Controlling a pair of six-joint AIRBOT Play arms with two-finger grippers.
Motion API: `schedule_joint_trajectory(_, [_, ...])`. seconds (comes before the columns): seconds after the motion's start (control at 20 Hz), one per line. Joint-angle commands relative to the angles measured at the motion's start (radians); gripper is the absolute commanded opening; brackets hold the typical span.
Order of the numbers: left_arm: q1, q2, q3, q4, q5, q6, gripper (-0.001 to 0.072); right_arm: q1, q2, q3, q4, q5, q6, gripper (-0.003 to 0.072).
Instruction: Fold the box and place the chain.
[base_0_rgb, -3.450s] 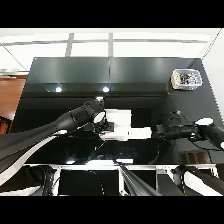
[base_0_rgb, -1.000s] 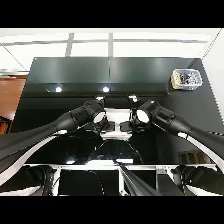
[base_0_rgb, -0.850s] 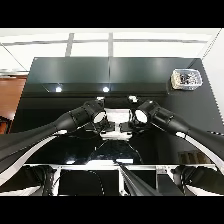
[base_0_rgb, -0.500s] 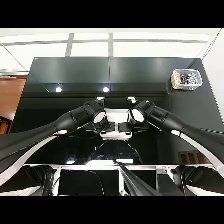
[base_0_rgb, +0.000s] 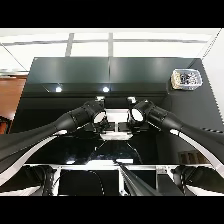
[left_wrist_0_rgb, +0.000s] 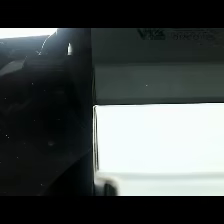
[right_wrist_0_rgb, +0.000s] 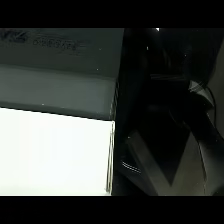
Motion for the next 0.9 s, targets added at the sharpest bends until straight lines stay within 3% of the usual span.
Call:
schedule_joint_trajectory(0.0, [0.0, 0.0, 0.0, 0.002, 0.004, 0.002, 0.0028, 0.0, 0.0, 0.001, 0.009, -0.021, -0.001, 0.0022])
schedule_joint_trajectory(0.05, [0.0, 0.0, 0.0, 0.002, 0.005, 0.001, 0.0028, -0.002, 0.0, 0.001, 0.014, -0.022, 0.0, 0.0144])
schedule_joint_trajectory(0.1, [0.0, 0.0, 0.0, 0.002, 0.005, 0.001, 0.0028, -0.001, 0.0, 0.001, 0.017, -0.022, -0.001, 0.0378])
schedule_joint_trajectory(0.15, [0.0, 0.0, 0.0, 0.002, 0.005, 0.002, 0.0028, -0.001, 0.0, 0.001, 0.017, -0.021, -0.001, 0.0397])
schedule_joint_trajectory(0.2, [0.0, 0.0, 0.0, 0.002, 0.005, 0.002, 0.0028, -0.001, 0.0, 0.001, 0.017, -0.02, -0.001, 0.0396])
schedule_joint_trajectory(0.25, [0.0, 0.0, 0.0, 0.002, 0.005, 0.002, 0.0028, -0.001, 0.0, 0.001, 0.018, -0.019, -0.001, 0.0299])
schedule_joint_trajectory(0.3, [0.0, 0.0, 0.0, 0.002, 0.005, 0.001, 0.0028, -0.001, 0.0, 0.001, 0.018, -0.017, -0.001, 0.0144])
schedule_joint_trajectory(0.4, [0.0, 0.0, 0.0, 0.002, 0.004, 0.002, 0.0028, -0.001, 0.0, 0.001, 0.018, -0.016, -0.001, 0.0101])
schedule_joint_trajectory(0.45, [0.0, 0.0, 0.0, 0.002, 0.004, 0.001, 0.0028, -0.001, 0.0, 0.001, 0.017, -0.013, -0.001, 0.0017])
schedule_joint_trajectory(0.65, [0.0, 0.0, 0.0, 0.002, 0.005, 0.001, 0.0028, -0.002, 0.001, 0.002, 0.017, -0.004, -0.001, 0.0019])
schedule_joint_trajectory(0.7, [0.0, 0.0, 0.0, 0.002, 0.005, 0.001, 0.0028, -0.002, 0.002, 0.002, 0.017, -0.002, 0.0, 0.0103])
schedule_joint_trajectory(0.75, [0.0, 0.0, 0.0, 0.002, 0.005, 0.002, 0.0028, -0.002, 0.002, 0.002, 0.016, -0.001, 0.0, 0.0321])
schedule_joint_trajectory(0.8, [0.0, 0.0, 0.0, 0.002, 0.005, 0.001, 0.0028, -0.002, 0.003, 0.003, 0.016, 0.005, -0.001, 0.0409])
schedule_joint_trajectory(0.85, [0.0, 0.0, 0.0, 0.002, 0.005, 0.001, 0.0028, -0.002, 0.005, 0.003, 0.016, 0.008, -0.002, 0.043])
